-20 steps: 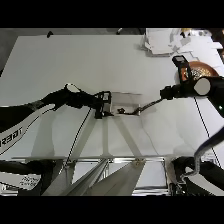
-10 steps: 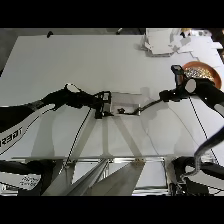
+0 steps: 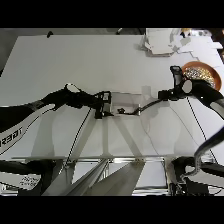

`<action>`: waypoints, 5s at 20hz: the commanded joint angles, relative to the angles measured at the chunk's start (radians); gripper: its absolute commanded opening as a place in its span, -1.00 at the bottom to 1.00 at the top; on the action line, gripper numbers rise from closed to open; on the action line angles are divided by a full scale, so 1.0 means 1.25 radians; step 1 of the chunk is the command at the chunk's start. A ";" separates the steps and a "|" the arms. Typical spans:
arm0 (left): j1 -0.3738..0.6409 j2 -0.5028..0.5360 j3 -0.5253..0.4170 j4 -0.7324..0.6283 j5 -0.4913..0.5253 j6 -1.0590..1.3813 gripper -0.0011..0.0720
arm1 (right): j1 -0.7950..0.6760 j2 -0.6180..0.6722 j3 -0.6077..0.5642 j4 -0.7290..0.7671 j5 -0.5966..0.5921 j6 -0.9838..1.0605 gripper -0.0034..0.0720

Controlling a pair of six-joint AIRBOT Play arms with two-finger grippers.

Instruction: Fold the box and place the chain.

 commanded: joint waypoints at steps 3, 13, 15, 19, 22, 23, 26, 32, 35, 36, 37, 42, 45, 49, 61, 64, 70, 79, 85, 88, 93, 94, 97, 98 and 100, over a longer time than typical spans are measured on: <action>0.000 0.000 0.000 0.000 0.000 0.000 -0.40 | -0.001 -0.006 -0.001 0.001 -0.002 0.001 -0.32; 0.000 0.000 0.000 0.000 0.000 0.000 -0.40 | 0.001 0.060 -0.001 -0.003 0.046 -0.028 -0.87; 0.000 0.000 0.000 0.000 0.000 0.000 -0.40 | 0.001 0.142 -0.001 -0.003 0.081 -0.028 -0.87; 0.000 0.000 0.000 0.000 0.000 0.000 -0.40 | 0.003 0.331 -0.001 0.019 0.172 -0.028 -0.87; 0.000 0.000 0.000 0.000 0.000 0.000 -0.40 | 0.045 0.460 -0.001 0.082 0.206 -0.064 -0.87; 0.000 0.000 0.000 0.000 0.000 0.000 -0.40 | 0.070 0.497 -0.001 0.117 0.218 -0.080 -0.87; 0.000 0.000 0.000 0.000 0.000 0.000 -0.40 | 0.156 0.570 -0.001 0.212 0.213 -0.094 -0.87; 0.000 0.000 0.000 0.000 0.000 0.000 -0.40 | 0.360 0.591 -0.002 0.284 0.097 -0.092 -0.87; 0.000 0.000 0.000 0.000 0.000 0.000 -0.40 | 0.452 0.582 -0.002 0.295 -0.012 -0.090 -0.87; 0.000 0.000 0.000 0.000 0.000 0.000 -0.40 | 0.477 0.573 -0.002 0.301 -0.046 -0.090 -0.87; 0.000 0.000 0.000 0.000 0.000 0.000 -0.40 | 0.497 0.562 -0.002 0.301 -0.072 -0.090 -0.87; 0.000 0.000 0.000 0.000 0.000 0.000 -0.40 | 0.524 0.463 -0.002 0.291 -0.124 -0.090 -0.87; 0.000 0.000 0.000 0.000 0.000 0.000 -0.40 | 0.524 0.388 -0.014 0.286 -0.116 -0.089 -0.87; 0.000 0.000 0.000 0.000 0.000 0.000 -0.40 | 0.521 0.300 -0.020 0.226 -0.112 -0.023 -0.87; 0.000 0.000 0.000 0.000 0.000 0.000 -0.40 | 0.521 0.152 -0.019 0.208 -0.095 -0.019 -0.29; 0.000 0.000 0.000 0.000 0.000 0.000 -0.40 | 0.481 0.214 -0.017 0.206 -0.044 -0.030 -0.12; 0.000 0.000 0.000 0.000 0.000 0.000 -0.40 | 0.270 0.338 -0.028 0.048 0.258 -0.063 -0.29; 0.000 0.000 0.000 0.000 0.000 0.000 -0.40 | 0.290 0.256 -0.194 0.040 0.086 -0.090 -0.30; 0.000 0.000 0.000 0.000 0.000 0.000 -0.40 | 0.307 0.193 -0.194 0.040 0.005 -0.090 -0.30; 0.000 0.000 0.000 0.000 0.000 0.000 -0.40 | 0.307 0.180 -0.194 0.043 -0.007 -0.088 -0.31; 0.000 0.000 0.000 0.000 0.000 0.000 -0.40 | 0.307 0.143 -0.194 0.042 -0.007 -0.087 -0.39; 0.000 0.000 0.000 0.000 0.000 0.000 -0.40 | 0.307 0.143 -0.194 0.042 -0.008 -0.087 -0.53; 0.000 0.000 0.000 0.000 0.000 0.000 -0.40 | 0.307 0.144 -0.194 0.040 0.001 -0.088 -0.87; 0.000 0.000 0.000 0.000 0.000 0.000 -0.40 | 0.307 0.149 -0.194 0.038 0.014 -0.088 -0.87; 0.000 0.000 0.000 0.000 0.000 0.000 -0.40 | 0.307 0.184 -0.194 0.014 0.047 -0.088 -0.87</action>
